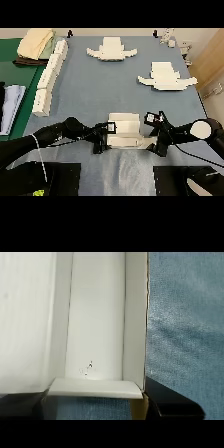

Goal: Fold the box.

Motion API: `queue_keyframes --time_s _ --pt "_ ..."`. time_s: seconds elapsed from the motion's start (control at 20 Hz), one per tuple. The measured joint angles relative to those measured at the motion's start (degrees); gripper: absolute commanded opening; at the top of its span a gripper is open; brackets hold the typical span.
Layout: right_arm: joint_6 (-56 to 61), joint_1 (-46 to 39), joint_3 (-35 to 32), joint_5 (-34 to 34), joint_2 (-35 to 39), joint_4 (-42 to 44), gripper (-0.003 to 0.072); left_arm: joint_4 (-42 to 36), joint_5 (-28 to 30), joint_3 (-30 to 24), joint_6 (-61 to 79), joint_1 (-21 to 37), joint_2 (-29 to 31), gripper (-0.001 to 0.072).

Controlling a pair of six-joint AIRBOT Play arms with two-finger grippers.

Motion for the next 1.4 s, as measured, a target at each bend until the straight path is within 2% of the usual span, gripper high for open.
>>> queue_keyframes --time_s 0.2,0.35,0.4,0.45,0.55,0.65,0.7,0.9,0.95,1.0,1.05,1.1,1.15,1.35,1.4 --pt "-10.7 1.8 -2.5 -6.6 -2.7 2.3 0.067 0.0 0.0 0.0 0.0 0.0 0.0 0.0447" --pt "-14.1 4.4 -3.1 -11.0 -4.9 3.3 0.065 0.0 0.0 0.0 0.0 0.0 0.0 0.0447" --pt "-14.9 5.0 -3.2 -12.0 -5.4 3.3 0.0524 0.0 0.0 0.0 0.0 0.0 0.0 0.0446" --pt "-15.5 5.6 -3.2 -13.3 -5.9 3.6 0.034 0.0 0.0 0.0 0.0 0.0 0.0 0.0447" --pt "-16.1 6.4 -3.3 -14.3 -6.3 3.9 0.0258 0.0 0.0 0.0 0.0 0.0 0.0 0.0447" --pt "-16.7 6.7 -3.3 -15.1 -6.6 4.3 0.0096 0.0 0.0 0.0 0.0 0.0 0.0 0.0446" --pt "-16.9 6.9 -3.3 -15.4 -6.6 4.8 0.0082 0.0 0.0 0.0 0.0 0.0 0.0 0.0447" --pt "-17.3 8.7 -3.4 -16.5 -6.8 6.4 0.0084 0.0 0.0 0.0 0.0 0.0 0.0 0.0446" --pt "-17.4 9.3 -3.3 -17.1 -6.9 6.8 0.0106 0.0 0.0 0.0 0.0 0.0 0.0 0.0447" --pt "-17.4 9.7 -3.3 -17.5 -7.1 7.0 0.0242 0.0 0.0 0.0 0.0 0.0 0.0 0.0447" --pt "-17.4 10.0 -3.3 -18.0 -7.3 7.2 0.0472 0.0 0.0 0.0 0.0 0.0 0.0 0.0447" --pt "-17.4 10.2 -3.3 -18.4 -7.6 7.4 0.0605 0.0 0.0 0.0 0.0 0.0 0.0 0.0446" --pt "-17.4 10.4 -3.3 -18.5 -7.9 7.6 0.0662 0.0 0.0 0.0 0.0 0.0 0.0 0.0447" --pt "-17.4 10.7 -3.3 -19.4 -8.8 8.0 0.0653 0.0 0.0 0.0 0.0 0.0 0.0 0.0447" --pt "-17.4 10.7 -3.3 -19.5 -8.9 8.0 0.0538 0.0 0.0 0.0 0.0 0.0 0.0 0.0446"
